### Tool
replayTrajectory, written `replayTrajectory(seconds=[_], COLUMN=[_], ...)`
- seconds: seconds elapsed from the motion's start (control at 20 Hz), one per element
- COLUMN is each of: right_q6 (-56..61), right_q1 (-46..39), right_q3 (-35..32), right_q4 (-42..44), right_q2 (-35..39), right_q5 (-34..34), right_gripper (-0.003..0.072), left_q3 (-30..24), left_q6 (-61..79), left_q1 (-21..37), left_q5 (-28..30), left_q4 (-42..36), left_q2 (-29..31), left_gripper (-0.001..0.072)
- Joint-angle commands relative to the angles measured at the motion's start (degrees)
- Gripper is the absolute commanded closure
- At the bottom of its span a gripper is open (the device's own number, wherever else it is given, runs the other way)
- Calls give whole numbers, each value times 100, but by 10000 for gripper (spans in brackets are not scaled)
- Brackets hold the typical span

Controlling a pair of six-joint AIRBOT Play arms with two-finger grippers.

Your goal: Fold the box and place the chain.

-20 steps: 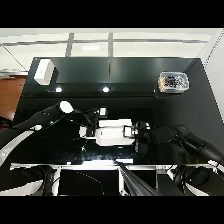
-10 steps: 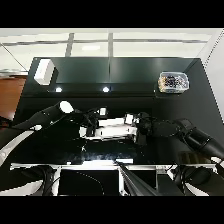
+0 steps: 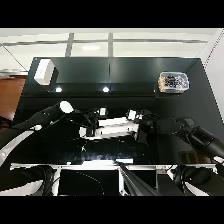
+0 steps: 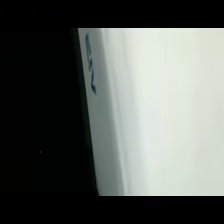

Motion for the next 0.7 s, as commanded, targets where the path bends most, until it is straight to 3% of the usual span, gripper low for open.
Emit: replayTrajectory(seconds=[0.0, 0.2, 0.65], right_q6=[-393, -1145, -1344], right_q1=[-11, -212, -396], right_q3=[2, 2, 2], right_q4=[365, 1060, 1405], right_q2=[-81, -190, -455], right_q5=[39, 46, -55], right_gripper=[-16, -16, -16], left_q3=[4, 4, 4], left_q6=[0, 0, 2], left_q1=[-7, -7, -4], left_q5=[-33, -33, -33], left_q4=[-4, -2, 0], left_q2=[-4, -2, 7], left_gripper=[683, 684, 684])
